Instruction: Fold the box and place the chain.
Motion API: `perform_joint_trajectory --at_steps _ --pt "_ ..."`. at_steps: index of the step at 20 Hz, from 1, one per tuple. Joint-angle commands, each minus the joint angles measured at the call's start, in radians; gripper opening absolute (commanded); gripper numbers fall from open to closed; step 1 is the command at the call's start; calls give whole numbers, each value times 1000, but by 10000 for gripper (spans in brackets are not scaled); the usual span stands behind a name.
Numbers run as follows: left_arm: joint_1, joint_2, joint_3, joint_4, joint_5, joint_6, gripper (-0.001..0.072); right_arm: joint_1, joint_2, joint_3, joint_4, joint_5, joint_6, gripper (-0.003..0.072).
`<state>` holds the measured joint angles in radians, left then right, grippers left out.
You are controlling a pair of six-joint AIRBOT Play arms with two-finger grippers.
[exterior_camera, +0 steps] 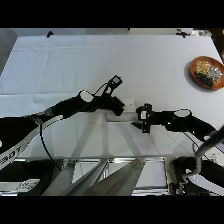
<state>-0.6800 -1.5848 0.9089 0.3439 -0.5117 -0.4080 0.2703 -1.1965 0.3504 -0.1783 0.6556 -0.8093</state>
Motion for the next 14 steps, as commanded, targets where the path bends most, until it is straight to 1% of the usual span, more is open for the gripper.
perform_joint_trajectory --at_steps 1,7,14 --pt "0 -1 -1 126 -63 -117 3 0 0 0 3 -5 0 338" --pt "0 13 -1 118 -91 -117 3 0 0 0 3 -5 0 338" --pt "3 19 0 116 -29 -115 6 0 0 0 3 -5 0 338"
